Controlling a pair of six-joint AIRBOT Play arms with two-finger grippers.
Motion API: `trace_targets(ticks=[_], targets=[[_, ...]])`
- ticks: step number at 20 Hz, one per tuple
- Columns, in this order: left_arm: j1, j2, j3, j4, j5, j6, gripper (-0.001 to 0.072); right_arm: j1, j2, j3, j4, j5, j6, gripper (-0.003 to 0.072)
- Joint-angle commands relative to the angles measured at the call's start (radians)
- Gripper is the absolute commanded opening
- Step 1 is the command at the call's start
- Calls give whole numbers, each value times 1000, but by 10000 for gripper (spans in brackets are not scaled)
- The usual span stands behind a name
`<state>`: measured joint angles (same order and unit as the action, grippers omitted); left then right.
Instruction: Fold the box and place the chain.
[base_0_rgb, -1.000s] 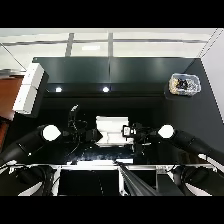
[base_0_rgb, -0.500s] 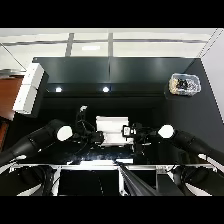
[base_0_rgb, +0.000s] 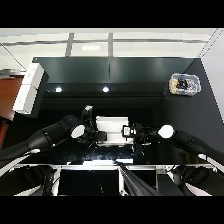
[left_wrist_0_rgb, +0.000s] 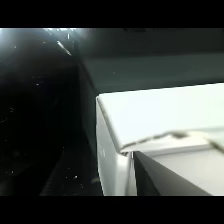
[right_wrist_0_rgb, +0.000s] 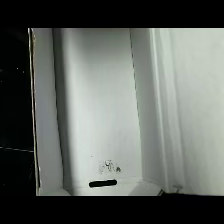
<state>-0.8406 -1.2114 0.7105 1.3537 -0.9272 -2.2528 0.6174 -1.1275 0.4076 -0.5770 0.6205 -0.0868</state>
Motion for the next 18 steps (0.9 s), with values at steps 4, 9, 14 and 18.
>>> trace_targets(ticks=[4, 9, 14, 18], targets=[[-16, -19, 16, 27, -12, -66, 482, 0, 0, 0, 0, -3, 0, 348], [-15, -19, 34, 58, -19, -94, 482, 0, 0, 0, 0, -4, 0, 348], [-16, -56, 103, 83, -86, -94, 482, 0, 0, 0, 0, -3, 0, 348], [-30, -100, 137, 101, -156, -97, 482, 0, 0, 0, 0, -3, 0, 348]])
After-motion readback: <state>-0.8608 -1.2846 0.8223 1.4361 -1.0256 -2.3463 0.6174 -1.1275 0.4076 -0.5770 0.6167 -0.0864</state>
